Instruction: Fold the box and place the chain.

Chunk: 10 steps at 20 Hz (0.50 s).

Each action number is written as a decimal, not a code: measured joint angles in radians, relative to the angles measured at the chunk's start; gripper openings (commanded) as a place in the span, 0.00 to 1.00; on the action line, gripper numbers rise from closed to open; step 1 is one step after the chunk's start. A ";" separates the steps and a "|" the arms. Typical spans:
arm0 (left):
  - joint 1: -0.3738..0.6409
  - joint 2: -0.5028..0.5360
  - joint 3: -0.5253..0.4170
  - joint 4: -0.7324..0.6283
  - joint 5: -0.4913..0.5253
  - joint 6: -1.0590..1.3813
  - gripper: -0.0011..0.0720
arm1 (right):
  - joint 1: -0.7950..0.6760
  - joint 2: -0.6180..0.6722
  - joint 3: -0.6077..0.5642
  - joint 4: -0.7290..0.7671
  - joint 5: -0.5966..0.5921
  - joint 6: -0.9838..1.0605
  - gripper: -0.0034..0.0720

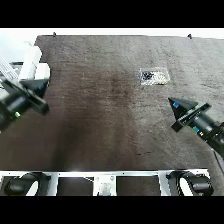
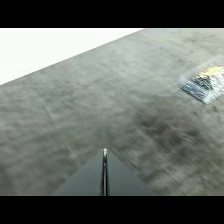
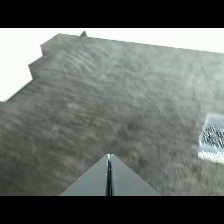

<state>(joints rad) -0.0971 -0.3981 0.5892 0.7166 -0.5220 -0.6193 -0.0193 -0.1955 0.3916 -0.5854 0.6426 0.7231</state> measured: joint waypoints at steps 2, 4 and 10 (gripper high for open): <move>-0.022 0.058 -0.123 -0.006 0.043 -0.003 0.04 | 0.000 0.040 -0.061 -0.003 -0.013 0.000 0.05; -0.035 0.089 -0.224 -0.015 0.064 -0.005 0.04 | 0.000 0.060 -0.106 -0.006 -0.023 0.001 0.05; -0.046 0.117 -0.343 -0.026 0.089 -0.009 0.05 | 0.000 0.081 -0.170 0.002 -0.031 0.003 0.05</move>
<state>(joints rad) -0.1432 -0.2806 0.2462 0.6903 -0.4328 -0.6281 -0.0193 -0.1146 0.2218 -0.5835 0.6113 0.7258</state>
